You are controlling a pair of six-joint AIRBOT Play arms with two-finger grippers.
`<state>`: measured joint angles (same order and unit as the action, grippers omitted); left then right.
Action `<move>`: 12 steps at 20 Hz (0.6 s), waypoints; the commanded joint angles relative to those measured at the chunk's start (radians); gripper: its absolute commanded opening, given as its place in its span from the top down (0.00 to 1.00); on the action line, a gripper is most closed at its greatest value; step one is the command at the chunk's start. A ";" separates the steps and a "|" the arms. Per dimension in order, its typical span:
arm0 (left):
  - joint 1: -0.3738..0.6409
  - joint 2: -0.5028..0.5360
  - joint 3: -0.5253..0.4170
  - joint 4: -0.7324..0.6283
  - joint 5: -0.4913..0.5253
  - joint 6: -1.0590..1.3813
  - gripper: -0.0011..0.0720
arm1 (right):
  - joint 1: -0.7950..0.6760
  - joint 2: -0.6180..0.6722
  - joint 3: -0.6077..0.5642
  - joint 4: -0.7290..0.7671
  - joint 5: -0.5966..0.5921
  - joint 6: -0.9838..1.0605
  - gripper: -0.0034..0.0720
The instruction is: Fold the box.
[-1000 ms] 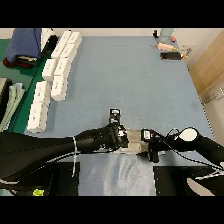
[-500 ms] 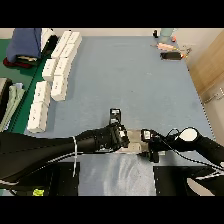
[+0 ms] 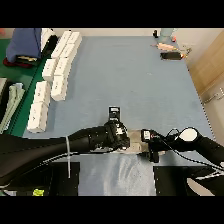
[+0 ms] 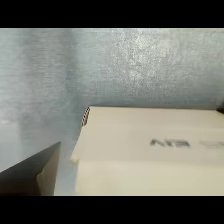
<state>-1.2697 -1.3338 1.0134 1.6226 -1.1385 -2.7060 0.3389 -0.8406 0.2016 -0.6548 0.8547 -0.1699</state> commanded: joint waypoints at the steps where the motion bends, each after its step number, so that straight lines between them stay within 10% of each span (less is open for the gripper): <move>1: 0.000 0.107 0.024 -0.006 -0.150 0.030 0.12 | -0.001 0.000 0.001 0.000 0.000 0.001 0.24; 3: 0.000 0.196 0.026 -0.006 -0.261 0.049 0.13 | -0.001 0.000 0.001 0.000 0.000 0.001 0.24; 5: 0.000 0.274 0.026 0.000 -0.343 0.101 0.90 | -0.001 0.000 0.001 0.000 0.000 0.000 0.24; 12: -0.001 0.333 0.024 0.174 -0.218 0.396 0.96 | -0.001 0.000 0.001 0.000 0.000 0.001 0.24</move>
